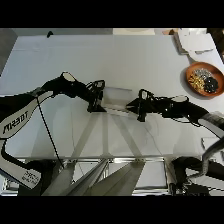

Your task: Fold the box and place the chain.

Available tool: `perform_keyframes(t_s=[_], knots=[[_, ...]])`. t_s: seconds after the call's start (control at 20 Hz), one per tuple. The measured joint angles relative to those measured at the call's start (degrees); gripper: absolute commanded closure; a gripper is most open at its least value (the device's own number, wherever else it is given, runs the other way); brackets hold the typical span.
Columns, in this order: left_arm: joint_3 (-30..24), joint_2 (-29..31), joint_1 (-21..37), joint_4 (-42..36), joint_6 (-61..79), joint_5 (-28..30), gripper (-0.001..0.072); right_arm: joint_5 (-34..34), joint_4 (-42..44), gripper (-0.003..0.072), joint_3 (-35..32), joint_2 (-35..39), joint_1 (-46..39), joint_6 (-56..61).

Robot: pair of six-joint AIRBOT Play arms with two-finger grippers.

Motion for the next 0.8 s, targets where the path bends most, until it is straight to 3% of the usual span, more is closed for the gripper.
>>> perform_keyframes(t_s=[0.05, 0.3, 0.4, 0.55, 0.6, 0.7, 0.8], knots=[[0.0, 0.0, 0.0, 0.02, 0.04, 0.02, 0.0342, -0.26, 0.26, 0.0384, 0.0, -0.42, 0.26, 0.0], [0.0, 0.0, 0.02, 0.09, 0.13, -0.04, 0.0342, -1.68, 0.79, 0.0342, -0.04, -1.31, 1.84, 0.02], [0.0, 0.0, 0.02, 0.11, 0.13, -0.04, 0.0342, -1.84, 0.94, 0.0259, -0.04, -1.42, 2.1, 0.04], [0.02, 0.0, 0.02, 0.09, 0.13, -0.02, 0.0342, -1.97, 1.05, 0.0257, -0.04, -1.46, 2.32, 0.07], [0.0, 0.0, 0.02, 0.09, 0.13, -0.02, 0.0342, -2.05, 1.05, 0.0309, -0.04, -1.46, 2.36, 0.04], [0.0, 0.0, 0.02, 0.04, 0.04, -0.02, 0.0342, -2.56, 1.03, 0.0516, -0.04, -1.46, 2.36, 0.04], [0.0, 0.0, 0.02, 0.0, -0.09, -0.04, 0.0342, -2.73, 0.5, 0.0601, -0.04, -1.2, 2.38, 0.22]])
